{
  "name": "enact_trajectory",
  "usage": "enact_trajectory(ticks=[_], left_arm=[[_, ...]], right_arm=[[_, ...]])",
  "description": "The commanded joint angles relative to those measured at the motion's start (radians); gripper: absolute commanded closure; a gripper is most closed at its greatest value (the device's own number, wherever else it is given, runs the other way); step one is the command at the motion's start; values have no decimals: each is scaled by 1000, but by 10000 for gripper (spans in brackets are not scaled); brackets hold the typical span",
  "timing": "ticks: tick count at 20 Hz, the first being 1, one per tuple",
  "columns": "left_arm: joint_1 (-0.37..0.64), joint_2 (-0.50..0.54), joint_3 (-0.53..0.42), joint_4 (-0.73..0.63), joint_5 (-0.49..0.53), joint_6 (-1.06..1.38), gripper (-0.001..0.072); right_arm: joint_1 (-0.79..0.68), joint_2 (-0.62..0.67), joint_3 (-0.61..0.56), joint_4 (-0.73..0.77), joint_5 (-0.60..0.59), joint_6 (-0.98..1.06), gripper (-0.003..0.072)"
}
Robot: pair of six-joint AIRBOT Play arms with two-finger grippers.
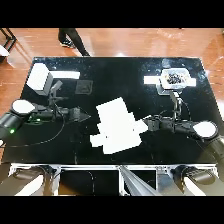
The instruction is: Fold the box and place the chain.
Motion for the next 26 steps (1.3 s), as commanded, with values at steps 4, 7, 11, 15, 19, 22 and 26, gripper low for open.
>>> enact_trajectory(ticks=[4, 7, 11, 15, 19, 22, 26], left_arm=[[-61, -212, -34, -253, -23, 386, 83], [-96, -299, -14, -333, -24, 475, 83], [-139, -412, 65, -333, -42, 563, 83], [-136, -505, 140, -333, -229, 690, 83], [-135, -542, 148, -335, -276, 803, 84], [-152, -547, 148, -333, -280, 827, 84], [-185, -547, 148, -325, -266, 863, 84]], right_arm=[[3, 21, -29, 71, -18, -23, 664], [3, 21, -29, 70, -8, -23, 664], [3, 21, -29, 70, -4, -14, 665], [3, 21, -29, 69, 2, -11, 664], [3, 21, -29, 69, 3, -11, 665], [3, 21, -29, 51, 30, -10, 665], [3, 21, -29, 32, 35, -7, 665]])
